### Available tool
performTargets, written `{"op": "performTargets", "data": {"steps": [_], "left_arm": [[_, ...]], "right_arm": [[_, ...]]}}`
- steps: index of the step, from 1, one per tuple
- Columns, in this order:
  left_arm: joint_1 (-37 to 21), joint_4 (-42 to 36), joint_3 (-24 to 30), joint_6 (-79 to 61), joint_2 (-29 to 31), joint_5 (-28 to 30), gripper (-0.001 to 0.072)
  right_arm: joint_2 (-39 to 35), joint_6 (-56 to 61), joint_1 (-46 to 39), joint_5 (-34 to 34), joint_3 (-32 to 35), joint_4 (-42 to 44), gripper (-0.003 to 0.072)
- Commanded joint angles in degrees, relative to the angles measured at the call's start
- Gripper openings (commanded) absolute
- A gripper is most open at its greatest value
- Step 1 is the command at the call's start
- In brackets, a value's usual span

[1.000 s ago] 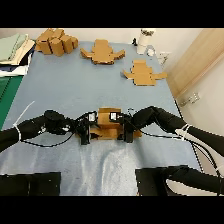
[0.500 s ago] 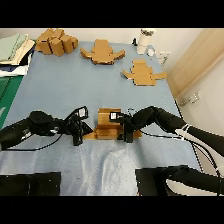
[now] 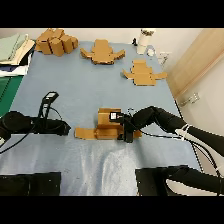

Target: Fold the box.

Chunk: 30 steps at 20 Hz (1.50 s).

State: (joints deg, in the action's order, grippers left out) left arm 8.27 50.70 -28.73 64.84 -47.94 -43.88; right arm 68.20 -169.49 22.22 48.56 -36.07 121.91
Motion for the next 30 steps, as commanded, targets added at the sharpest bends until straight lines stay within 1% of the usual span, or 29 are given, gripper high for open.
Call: {"op": "performTargets", "data": {"steps": [1, 3, 5, 7, 9, 11, 15, 18, 21, 23, 24, 25, 30], "left_arm": [[-2.4, 1.7, 0.5, 15.4, -4.2, -2.8, 0.0013], [0.0, -6.3, 0.5, 11.1, -8.5, -1.3, 0.0013], [4.4, -12.0, 0.5, 9.0, -12.2, 3.4, 0.0012], [9.2, -12.6, 0.5, 9.1, -15.1, 6.9, 0.0013], [13.0, -15.5, 0.5, 9.0, -17.0, 8.6, 0.0012], [15.2, -16.9, -0.2, 8.9, -17.2, 9.8, 0.0012], [16.7, -16.9, -3.6, 8.5, -16.4, 9.9, 0.0012], [16.9, -17.2, -5.6, 8.0, -16.5, 8.9, 0.0013], [15.5, -16.8, -6.5, 8.0, -16.5, 8.2, 0.0015], [14.4, -16.8, -7.6, 8.0, -16.5, 6.2, 0.0018], [14.2, -16.9, -8.2, 8.0, -16.5, 5.7, 0.017], [14.3, -16.9, -8.7, 8.1, -16.5, 5.4, 0.0393], [14.3, -17.5, -10.5, 8.0, -16.7, 3.9, 0.0396]], "right_arm": [[0.0, 0.0, 0.0, 0.0, 0.0, 0.0, 0.051], [0.0, 0.0, 0.0, 0.0, 0.0, 0.0, 0.051], [0.0, 0.0, 0.0, 0.0, 0.0, 0.0, 0.051], [0.0, 0.0, 0.0, 0.0, 0.0, 0.0, 0.051], [0.0, 0.0, 0.0, 0.0, 0.0, 0.0, 0.051], [0.0, 0.0, 0.0, 0.0, 0.0, 0.0, 0.051], [0.0, 0.0, 0.0, 0.0, 0.0, 0.0, 0.051], [0.0, 0.0, 0.0, 0.0, 0.0, 0.0, 0.051], [0.0, 0.0, 0.0, 0.0, 0.0, 0.0, 0.051], [0.0, 0.0, 0.0, 0.0, 0.0, 0.0, 0.051], [0.0, 0.0, 0.0, 0.0, 0.0, 0.0, 0.051], [0.0, 0.0, 0.0, 0.0, 0.0, 0.0, 0.051], [0.0, 0.0, 0.0, 0.0, 0.0, 0.0, 0.051]]}}
